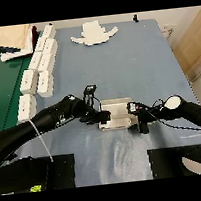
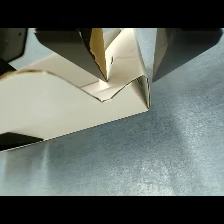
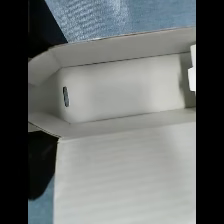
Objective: Fold the box.
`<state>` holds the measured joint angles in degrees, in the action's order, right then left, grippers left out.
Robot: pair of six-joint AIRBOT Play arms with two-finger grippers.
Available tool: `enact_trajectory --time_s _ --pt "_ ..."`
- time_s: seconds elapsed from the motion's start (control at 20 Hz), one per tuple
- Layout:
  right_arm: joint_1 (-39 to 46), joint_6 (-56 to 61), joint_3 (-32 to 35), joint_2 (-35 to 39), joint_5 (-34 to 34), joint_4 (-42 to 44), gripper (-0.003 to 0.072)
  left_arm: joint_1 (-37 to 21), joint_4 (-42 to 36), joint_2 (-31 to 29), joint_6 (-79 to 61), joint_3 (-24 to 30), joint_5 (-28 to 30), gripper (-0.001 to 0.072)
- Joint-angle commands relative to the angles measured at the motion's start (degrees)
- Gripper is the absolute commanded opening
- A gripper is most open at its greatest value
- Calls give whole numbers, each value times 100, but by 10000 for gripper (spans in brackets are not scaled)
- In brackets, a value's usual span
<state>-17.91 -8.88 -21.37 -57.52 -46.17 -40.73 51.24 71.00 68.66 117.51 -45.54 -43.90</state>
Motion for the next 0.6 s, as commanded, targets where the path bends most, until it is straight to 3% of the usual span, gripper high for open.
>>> enact_trajectory --time_s 0.0,0.2,0.3,0.55 --pt "-2 2 -4 4 0 0 548 129 391 179 468 -179 -212 401" --pt "-2 2 -4 4 -2 2 547 232 507 313 691 -306 -315 400" --pt "-2 2 -4 4 0 2 547 264 597 313 824 -334 -332 333" --pt "-2 2 -4 7 -2 2 547 337 658 393 1010 -455 -560 333"
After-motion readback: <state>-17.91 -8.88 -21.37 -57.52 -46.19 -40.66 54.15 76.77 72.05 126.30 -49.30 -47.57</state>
